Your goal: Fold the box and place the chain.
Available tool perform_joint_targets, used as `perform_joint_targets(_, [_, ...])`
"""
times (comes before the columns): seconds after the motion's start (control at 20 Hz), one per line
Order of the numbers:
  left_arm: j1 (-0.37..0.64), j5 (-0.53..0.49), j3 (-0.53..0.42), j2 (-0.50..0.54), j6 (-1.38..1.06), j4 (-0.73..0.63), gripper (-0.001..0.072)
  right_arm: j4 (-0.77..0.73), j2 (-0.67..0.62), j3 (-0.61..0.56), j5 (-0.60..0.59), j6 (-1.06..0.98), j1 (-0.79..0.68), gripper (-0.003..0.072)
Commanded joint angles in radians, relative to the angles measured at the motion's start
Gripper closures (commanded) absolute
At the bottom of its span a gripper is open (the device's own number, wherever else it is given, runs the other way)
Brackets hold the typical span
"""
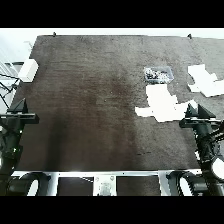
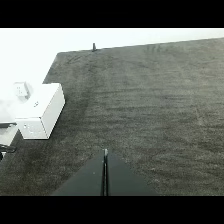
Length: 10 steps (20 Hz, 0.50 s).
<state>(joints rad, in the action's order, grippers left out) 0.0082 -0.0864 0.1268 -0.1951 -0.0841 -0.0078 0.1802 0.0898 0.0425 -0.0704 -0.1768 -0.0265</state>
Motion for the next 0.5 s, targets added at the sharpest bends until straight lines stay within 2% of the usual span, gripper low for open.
perform_joint_targets(0.0, [0.0,0.0,0.0,0.0,0.0,0.0,0.0691,0.006,-0.001,0.0,0.0,0.001,0.0,0.0318])
perform_joint_targets(0.05, [0.0,0.0,0.0,0.0,0.0,0.0,0.069,0.006,-0.001,0.0,0.0,0.001,0.0,0.0314])
perform_joint_targets(0.15, [0.0,0.0,0.0,0.0,0.0,0.0,0.0691,0.003,-0.001,0.011,-0.001,-0.005,0.0,0.0193])
perform_joint_targets(0.3, [0.0,0.0,0.0,0.0,0.0,0.0,0.0691,0.003,0.023,0.11,-0.067,-0.002,-0.001,0.0189])
perform_joint_targets(0.35, [0.0,0.0,0.0,0.0,0.0,0.0,0.0691,0.003,0.068,0.163,-0.101,-0.002,-0.004,0.019])
perform_joint_targets(0.45, [0.0,0.0,0.0,0.0,0.0,0.0,0.0691,-0.009,0.223,0.283,-0.094,-0.002,-0.047,0.0191])
